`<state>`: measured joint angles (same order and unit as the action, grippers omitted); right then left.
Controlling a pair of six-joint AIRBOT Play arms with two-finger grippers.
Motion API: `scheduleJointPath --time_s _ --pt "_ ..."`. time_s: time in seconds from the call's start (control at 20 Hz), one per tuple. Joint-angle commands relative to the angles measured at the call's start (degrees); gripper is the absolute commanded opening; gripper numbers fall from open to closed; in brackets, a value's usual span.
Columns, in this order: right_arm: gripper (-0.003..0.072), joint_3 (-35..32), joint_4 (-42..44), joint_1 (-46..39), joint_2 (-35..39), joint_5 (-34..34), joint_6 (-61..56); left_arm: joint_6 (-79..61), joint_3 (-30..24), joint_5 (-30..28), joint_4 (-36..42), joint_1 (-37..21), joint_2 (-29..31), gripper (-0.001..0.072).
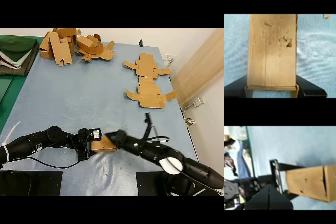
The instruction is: Fold the box.
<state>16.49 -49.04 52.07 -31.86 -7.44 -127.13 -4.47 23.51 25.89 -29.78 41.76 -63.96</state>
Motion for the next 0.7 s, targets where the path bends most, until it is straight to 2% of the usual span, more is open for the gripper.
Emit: scheduleJointPath --time_s 0.0,0.2,0.3,0.45,0.55,0.65 --pt "0.0006 0.07 -4.94 -7.74 8.09 -3.45 0.09 0.00 0.02 -0.04 0.04 -0.02 0.02 0.0467" --pt "0.0006 0.07 -7.04 -14.82 12.63 -11.93 0.09 0.07 0.13 -0.37 4.20 -0.07 0.79 0.0467" --pt "0.0007 0.07 -7.96 -16.06 13.57 -15.87 0.07 3.28 0.13 -0.42 4.48 -0.07 3.02 0.0467" --pt "0.0007 0.07 -8.72 -16.06 13.70 -17.75 0.07 4.90 0.13 -1.46 3.54 -0.07 8.72 0.0467" --pt "0.0007 0.09 -9.51 -16.06 13.70 -17.81 0.07 11.45 0.13 -4.68 3.34 -0.17 13.42 0.0467" --pt "0.0007 0.09 -10.56 -16.06 13.70 -17.86 0.07 26.67 0.13 -8.85 1.07 -2.89 18.12 0.0468"
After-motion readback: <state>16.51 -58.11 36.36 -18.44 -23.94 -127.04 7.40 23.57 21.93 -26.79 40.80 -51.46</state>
